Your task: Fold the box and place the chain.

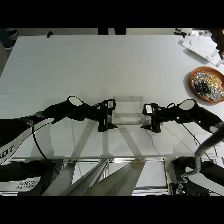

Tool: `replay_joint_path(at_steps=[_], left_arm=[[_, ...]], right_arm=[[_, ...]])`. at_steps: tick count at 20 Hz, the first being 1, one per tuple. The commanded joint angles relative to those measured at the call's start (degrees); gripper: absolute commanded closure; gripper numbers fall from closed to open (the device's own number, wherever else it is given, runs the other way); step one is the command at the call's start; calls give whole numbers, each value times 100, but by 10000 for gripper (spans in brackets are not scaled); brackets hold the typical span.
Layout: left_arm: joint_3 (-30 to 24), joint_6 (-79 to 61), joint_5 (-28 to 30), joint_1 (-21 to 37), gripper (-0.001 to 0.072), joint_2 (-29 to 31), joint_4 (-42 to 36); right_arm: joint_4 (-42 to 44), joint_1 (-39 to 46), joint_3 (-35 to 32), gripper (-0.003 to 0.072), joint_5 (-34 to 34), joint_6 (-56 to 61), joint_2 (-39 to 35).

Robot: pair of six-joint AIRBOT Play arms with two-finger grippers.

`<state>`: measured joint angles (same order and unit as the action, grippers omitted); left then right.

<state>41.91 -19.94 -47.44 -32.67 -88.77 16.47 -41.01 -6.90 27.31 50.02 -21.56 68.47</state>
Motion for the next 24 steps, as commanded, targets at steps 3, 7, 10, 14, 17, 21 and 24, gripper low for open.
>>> replay_joint_path(at_steps=[3,7,10,14,17,21,24], left_arm=[[2,2,7,7,437,-2,4],[2,2,7,7,437,-2,4],[2,2,7,7,437,-2,4],[2,2,7,7,437,-2,4],[2,2,7,7,437,-2,4],[2,2,7,7,437,-2,7],[2,2,7,7,437,-2,4]], right_arm=[[-1043,0,2,-13,66,1073,-409],[-2063,0,2,-4,153,1882,-715],[-2699,0,2,38,240,2310,-1272],[-2800,0,2,385,496,2306,-2404],[-2197,0,2,664,470,2328,-3407],[907,-2,2,667,-11,2334,-3661],[2203,-92,2,669,87,2474,-2835]])
